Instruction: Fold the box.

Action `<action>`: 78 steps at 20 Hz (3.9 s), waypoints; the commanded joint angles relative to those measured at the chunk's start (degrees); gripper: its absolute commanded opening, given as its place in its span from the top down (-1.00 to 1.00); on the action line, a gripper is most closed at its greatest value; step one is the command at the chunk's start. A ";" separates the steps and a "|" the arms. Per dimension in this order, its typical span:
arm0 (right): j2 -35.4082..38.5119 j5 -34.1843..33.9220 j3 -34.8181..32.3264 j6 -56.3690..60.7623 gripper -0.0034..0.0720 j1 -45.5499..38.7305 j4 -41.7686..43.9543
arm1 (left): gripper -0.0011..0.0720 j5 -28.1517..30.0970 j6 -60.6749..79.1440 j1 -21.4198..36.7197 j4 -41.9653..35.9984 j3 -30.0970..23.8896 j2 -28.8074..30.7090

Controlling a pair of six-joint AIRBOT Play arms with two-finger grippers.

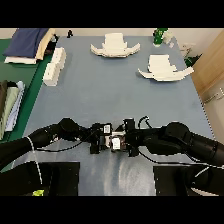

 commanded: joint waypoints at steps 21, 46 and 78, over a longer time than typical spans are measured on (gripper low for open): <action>-3.50 -2.23 -0.04 -0.04 -0.17 -0.22 4.57 | -0.25 0.09 0.00 0.02 0.00 0.00 -0.02; 3.61 30.91 -22.03 39.74 0.90 5.62 20.59 | -0.25 0.09 0.00 0.02 0.00 0.00 -0.02; 8.48 2.19 -8.39 47.82 0.90 -14.19 -0.46 | -0.25 0.09 0.02 0.02 0.00 0.00 -0.02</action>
